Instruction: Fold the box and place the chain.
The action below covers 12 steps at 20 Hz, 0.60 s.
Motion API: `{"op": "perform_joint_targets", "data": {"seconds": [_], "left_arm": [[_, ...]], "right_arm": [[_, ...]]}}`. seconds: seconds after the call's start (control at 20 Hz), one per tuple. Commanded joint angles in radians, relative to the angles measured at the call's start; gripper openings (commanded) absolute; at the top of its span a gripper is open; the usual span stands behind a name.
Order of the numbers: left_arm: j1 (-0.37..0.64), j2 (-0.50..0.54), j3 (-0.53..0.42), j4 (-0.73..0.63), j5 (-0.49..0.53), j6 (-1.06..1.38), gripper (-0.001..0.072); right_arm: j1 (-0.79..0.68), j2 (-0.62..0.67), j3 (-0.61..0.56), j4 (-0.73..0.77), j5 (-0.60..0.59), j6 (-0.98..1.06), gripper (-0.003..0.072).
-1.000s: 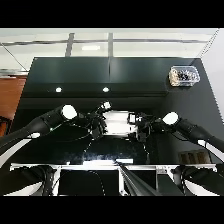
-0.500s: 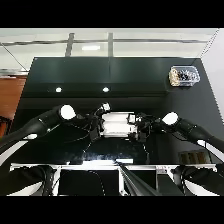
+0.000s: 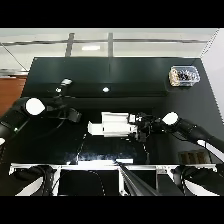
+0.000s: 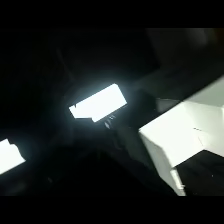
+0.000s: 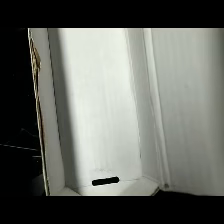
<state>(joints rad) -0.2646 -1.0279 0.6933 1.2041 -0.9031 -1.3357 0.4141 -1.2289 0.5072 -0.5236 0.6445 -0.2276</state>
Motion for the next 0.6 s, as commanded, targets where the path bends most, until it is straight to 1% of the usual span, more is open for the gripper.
{"op": "perform_joint_targets", "data": {"seconds": [0.0,0.05,0.15,0.3,0.35,0.45,0.55], "left_arm": [[0.111,-0.042,-0.047,-0.009,-0.122,-0.321,0.0031],[0.116,-0.067,-0.079,-0.064,-0.117,-0.321,0.0031],[0.116,-0.123,-0.133,-0.219,-0.104,-0.293,0.0031],[0.116,-0.197,-0.166,-0.497,-0.105,-0.024,0.0031],[0.116,-0.219,-0.166,-0.558,-0.1,0.003,0.003],[0.116,-0.25,-0.166,-0.596,-0.088,0.033,0.0029],[0.105,-0.257,-0.166,-0.583,-0.079,0.068,0.0028]], "right_arm": [[0.0,-0.001,0.0,0.0,0.002,-0.001,0.016],[0.0,-0.001,0.0,0.0,0.002,-0.001,0.016],[0.0,-0.001,0.0,0.0,0.002,-0.001,0.016],[0.0,-0.001,0.0,0.0,0.002,-0.001,0.016],[0.0,-0.001,0.0,0.0,0.002,-0.001,0.016],[0.0,-0.001,0.0,0.0,0.002,-0.001,0.0159],[0.0,-0.001,0.0,-0.001,0.002,-0.001,0.016]]}}
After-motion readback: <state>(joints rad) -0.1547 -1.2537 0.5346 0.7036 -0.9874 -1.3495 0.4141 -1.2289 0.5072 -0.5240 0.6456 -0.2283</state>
